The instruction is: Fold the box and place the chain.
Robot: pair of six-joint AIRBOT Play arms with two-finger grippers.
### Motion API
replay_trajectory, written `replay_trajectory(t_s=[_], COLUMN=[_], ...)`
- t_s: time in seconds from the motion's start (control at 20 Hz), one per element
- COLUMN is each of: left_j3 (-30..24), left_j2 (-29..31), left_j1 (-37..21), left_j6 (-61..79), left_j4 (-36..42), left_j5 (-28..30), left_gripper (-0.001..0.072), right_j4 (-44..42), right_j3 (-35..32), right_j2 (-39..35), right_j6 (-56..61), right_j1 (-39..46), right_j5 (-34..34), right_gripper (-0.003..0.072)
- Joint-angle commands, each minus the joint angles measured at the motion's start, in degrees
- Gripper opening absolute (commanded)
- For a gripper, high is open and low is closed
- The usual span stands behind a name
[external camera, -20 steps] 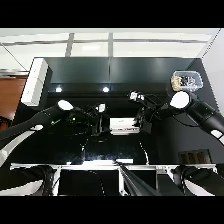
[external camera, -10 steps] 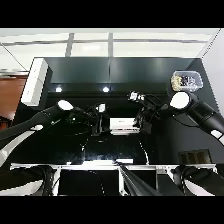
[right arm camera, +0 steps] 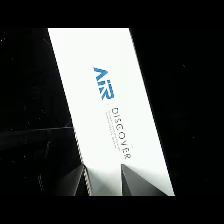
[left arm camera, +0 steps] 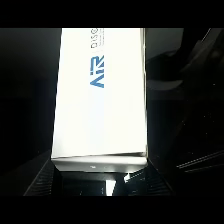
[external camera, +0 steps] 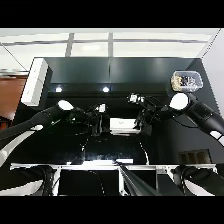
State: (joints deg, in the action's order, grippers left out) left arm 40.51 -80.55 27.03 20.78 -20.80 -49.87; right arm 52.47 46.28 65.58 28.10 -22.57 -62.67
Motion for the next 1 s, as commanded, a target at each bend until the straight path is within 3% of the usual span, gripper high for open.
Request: replay_trajectory(t_s=[0.0,0.7,0.95], left_j3=[0.02,0.02,0.02], left_j2=[-0.02,-0.02,-0.02], left_j1=[0.02,0.02,0.02], left_j6=[-0.04,-0.04,-0.04], left_j4=[0.02,0.02,0.02], left_j5=[0.13,0.13,0.13], left_gripper=[0.0551,0.0551,0.0551], right_j4=[-0.31,-0.31,0.0], right_j3=[0.0,-1.18,1.46], right_j2=[-0.02,-0.02,-4.13], right_j6=[0.02,1.86,16.87], right_j1=[-0.07,-0.02,6.16], right_j5=[-0.09,-0.57,-8.07], right_gripper=[0.0276,0.0276,0.0275])
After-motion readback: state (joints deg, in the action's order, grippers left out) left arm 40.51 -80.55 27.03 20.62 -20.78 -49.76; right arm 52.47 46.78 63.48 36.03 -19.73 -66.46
